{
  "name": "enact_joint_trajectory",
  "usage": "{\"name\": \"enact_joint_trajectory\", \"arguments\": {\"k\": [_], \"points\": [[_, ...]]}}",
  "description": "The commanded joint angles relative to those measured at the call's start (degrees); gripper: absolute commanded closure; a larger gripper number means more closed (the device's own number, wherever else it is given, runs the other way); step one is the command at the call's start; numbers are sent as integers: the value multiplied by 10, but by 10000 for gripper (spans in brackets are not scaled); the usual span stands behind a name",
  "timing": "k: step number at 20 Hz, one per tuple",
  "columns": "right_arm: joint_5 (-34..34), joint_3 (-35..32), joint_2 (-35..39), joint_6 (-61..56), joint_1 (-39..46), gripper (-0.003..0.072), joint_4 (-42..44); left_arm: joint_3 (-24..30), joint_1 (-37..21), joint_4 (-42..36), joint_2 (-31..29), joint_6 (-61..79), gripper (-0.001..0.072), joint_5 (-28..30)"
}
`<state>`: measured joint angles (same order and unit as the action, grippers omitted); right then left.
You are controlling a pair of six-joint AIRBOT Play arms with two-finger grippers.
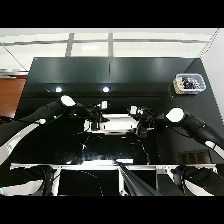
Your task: Fold the box and place the chain.
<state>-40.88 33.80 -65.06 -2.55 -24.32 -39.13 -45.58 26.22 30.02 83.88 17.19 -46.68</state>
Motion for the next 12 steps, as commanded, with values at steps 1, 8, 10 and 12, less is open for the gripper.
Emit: {"name": "enact_joint_trajectory", "arguments": {"k": [1, 8, 10, 12], "points": [[-18, -1, -25, 61, 1, 3, 37, 0, 0, 0, 0, 0, 680, 0], [-29, -31, -35, 178, 43, 3, 117, 0, 0, 0, 0, -1, 680, 1], [-29, -33, -52, 200, 43, 3, 117, 0, 0, 0, 0, -1, 680, 1], [-28, -32, -65, 216, 43, 3, 117, 0, 0, 0, 0, -1, 680, 1]]}}
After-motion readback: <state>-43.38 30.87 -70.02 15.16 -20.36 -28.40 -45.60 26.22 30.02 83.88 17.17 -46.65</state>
